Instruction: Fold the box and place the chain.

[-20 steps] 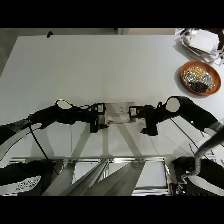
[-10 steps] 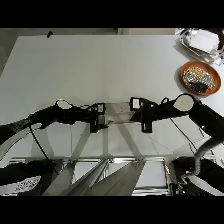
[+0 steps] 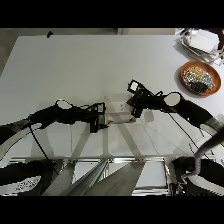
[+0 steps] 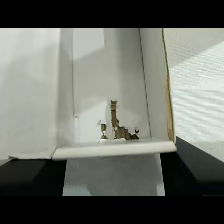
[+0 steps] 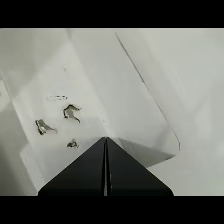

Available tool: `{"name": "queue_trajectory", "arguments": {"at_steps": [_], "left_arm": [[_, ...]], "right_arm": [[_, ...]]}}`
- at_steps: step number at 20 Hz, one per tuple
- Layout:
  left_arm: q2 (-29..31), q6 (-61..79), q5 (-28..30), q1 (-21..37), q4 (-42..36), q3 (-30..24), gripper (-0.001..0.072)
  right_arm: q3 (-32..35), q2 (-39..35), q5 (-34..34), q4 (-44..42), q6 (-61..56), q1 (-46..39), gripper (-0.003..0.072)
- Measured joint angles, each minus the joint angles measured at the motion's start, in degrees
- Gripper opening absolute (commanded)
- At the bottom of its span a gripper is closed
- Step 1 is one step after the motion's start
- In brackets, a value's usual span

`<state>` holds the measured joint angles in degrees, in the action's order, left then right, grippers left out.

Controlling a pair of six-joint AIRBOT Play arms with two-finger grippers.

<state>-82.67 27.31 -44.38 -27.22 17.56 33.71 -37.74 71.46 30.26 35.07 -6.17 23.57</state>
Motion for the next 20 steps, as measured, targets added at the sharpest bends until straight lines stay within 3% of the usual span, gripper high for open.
{"name": "queue_trajectory", "arguments": {"at_steps": [6,11,14,20], "left_arm": [[0.0,0.0,0.0,0.0,0.0,0.0,0.0208],[0.0,0.1,0.0,0.0,0.0,0.0,0.0208],[0.0,0.1,0.0,0.0,0.0,0.0,0.0208],[0.0,0.1,0.0,0.0,0.0,0.0,0.0208]], "right_arm": [[0.0,-2.0,0.7,1.5,0.0,-0.7,0.0014],[-0.1,-8.3,11.1,7.7,-0.2,-8.9,0.0016],[0.3,-9.6,18.3,13.4,3.4,-12.4,0.0179],[1.6,-7.3,22.6,17.0,13.1,-9.9,0.0154]]}}
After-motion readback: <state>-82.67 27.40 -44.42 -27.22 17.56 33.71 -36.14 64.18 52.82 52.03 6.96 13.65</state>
